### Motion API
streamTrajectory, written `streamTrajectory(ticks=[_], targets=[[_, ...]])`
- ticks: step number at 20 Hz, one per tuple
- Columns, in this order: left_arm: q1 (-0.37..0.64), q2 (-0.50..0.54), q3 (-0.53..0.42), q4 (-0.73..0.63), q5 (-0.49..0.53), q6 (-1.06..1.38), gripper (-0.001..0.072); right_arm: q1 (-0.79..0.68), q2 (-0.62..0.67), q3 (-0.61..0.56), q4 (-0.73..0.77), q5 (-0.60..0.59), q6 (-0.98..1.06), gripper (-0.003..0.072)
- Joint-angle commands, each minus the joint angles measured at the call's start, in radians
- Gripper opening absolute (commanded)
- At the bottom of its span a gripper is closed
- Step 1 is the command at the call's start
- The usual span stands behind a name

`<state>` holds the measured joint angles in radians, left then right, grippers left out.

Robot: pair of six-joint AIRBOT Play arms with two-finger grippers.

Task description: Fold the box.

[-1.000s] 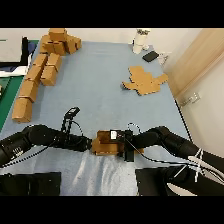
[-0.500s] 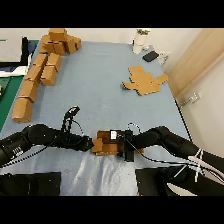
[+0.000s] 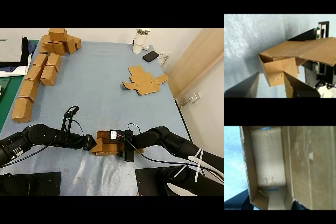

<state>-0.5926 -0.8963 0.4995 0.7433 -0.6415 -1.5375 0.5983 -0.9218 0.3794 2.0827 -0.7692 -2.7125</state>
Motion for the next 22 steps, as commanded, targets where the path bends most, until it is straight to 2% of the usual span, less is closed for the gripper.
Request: streamTrajectory(ticks=[1,4,7,10,14,17,22], targets=[[-0.005,-0.021,-0.001,-0.005,-0.007,-0.005,0.0525,0.000,0.001,0.000,0.000,0.000,0.000,0.0540],[-0.045,-0.068,0.007,0.002,-0.010,-0.061,0.0525,0.000,0.001,0.000,0.000,0.000,0.000,0.0540],[-0.089,-0.097,0.027,0.031,0.036,-0.135,0.0523,0.000,0.000,0.000,0.000,0.000,0.000,0.0540],[-0.124,-0.099,0.063,0.214,0.036,-0.334,0.0523,0.000,0.000,0.000,0.000,0.000,0.000,0.0540],[-0.200,-0.127,0.117,0.368,0.027,-0.512,0.0516,0.000,0.000,0.000,0.000,0.000,0.000,0.0540],[-0.251,-0.176,0.172,0.531,-0.030,-0.703,0.0516,0.000,0.000,0.000,0.000,0.000,0.000,0.0540],[-0.334,-0.261,0.281,0.681,-0.116,-0.835,0.0515,0.000,0.001,0.000,0.000,0.000,0.000,0.0540]])
